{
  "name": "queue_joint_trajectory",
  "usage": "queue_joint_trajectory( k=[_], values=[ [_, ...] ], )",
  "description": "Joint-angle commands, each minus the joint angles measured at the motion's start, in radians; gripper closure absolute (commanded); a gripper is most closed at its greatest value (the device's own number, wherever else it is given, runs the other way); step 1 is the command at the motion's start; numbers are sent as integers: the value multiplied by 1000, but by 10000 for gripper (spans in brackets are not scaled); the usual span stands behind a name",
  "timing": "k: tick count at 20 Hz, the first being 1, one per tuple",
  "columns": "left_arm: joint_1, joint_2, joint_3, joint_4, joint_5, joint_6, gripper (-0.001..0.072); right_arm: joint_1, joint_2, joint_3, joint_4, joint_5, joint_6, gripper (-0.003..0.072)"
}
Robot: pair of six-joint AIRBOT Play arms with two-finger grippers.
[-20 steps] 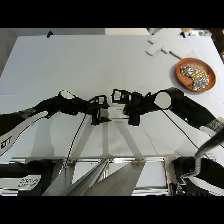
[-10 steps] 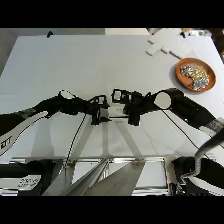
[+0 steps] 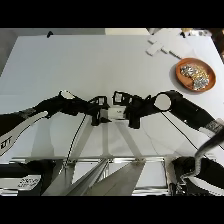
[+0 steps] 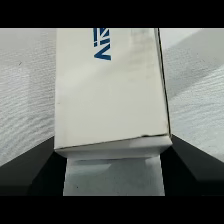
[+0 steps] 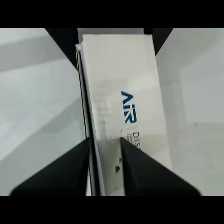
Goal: Fold the box and place the chain.
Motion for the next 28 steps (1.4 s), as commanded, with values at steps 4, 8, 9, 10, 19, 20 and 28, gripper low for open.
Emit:
queue_joint_trajectory(
  k=[4, 8, 9, 10, 19, 20, 28],
  values=[
    [0, 0, 0, -3, 6, -2, 641, 1, 61, -1, 13, 4, 1, 384],
    [0, 0, 0, -3, 6, -1, 641, 0, 138, -2, 13, 24, 1, 385],
    [0, 0, 0, -3, 6, -1, 641, 0, 141, -3, 24, 37, 0, 386],
    [0, 0, 0, -3, 6, -1, 641, -10, 141, -18, 65, 31, -20, 417],
    [0, 0, 0, -3, 6, -1, 641, -216, 141, -283, 603, -43, -386, 669],
    [0, 0, 0, -3, 6, -1, 641, -216, 138, -293, 603, -51, -385, 669],
    [0, 0, 0, -3, 6, -1, 641, -216, 127, -336, 512, -50, -374, 670]
  ],
)
